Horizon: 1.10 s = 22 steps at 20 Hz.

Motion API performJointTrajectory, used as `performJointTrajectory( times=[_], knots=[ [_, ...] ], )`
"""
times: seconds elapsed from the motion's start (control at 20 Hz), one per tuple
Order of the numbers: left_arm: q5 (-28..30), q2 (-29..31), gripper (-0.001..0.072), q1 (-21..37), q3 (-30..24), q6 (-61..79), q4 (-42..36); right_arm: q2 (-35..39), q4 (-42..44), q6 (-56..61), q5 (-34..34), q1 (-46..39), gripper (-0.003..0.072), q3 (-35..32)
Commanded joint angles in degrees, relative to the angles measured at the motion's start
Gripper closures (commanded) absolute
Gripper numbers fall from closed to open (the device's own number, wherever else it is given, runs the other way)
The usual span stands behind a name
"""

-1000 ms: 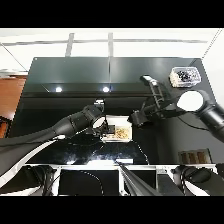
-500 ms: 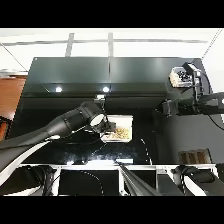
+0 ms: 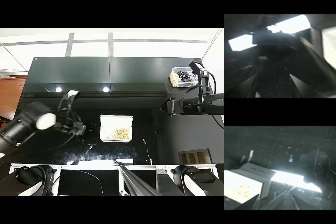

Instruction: Fold the box and place the chain.

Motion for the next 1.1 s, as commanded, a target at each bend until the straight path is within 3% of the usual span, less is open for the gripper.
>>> performJointTrajectory(
  times=[0.0, 0.05, 0.15, 0.35, 0.45, 0.75, 1.05],
  knots=[
    [8.6, 4.8, 0.0244, 14.4, -11.4, 45.5, -35.4, 0.0, -0.5, 0.0, -0.7, -0.1, 0.0229, 0.0],
    [8.5, 3.7, 0.0232, 15.6, -12.7, 59.9, -40.0, 0.0, -0.5, 0.0, -0.7, -0.1, 0.0229, 0.0],
    [10.0, 0.5, -0.0005, 14.6, -13.0, 77.3, -40.3, 0.0, -0.7, 1.0, -0.7, -0.1, 0.0229, 0.0],
    [17.4, -7.3, -0.0004, 10.6, -13.0, 102.7, -40.0, 0.0, -1.9, 2.8, 0.0, 0.0, 0.0229, 0.0],
    [19.3, -10.1, -0.0004, 8.1, -12.9, 108.8, -40.0, 0.0, -2.0, 3.2, 0.1, 0.0, 0.0229, 0.0],
    [21.3, -14.5, -0.0003, 5.3, -10.6, 109.1, -45.4, 0.0, -2.2, 3.9, -2.1, 0.1, 0.0229, 0.0],
    [17.8, -17.6, -0.0001, 5.2, -9.9, 111.1, -48.5, 0.0, -2.2, 4.1, -2.0, 0.1, 0.0229, 0.0]
  ],
)
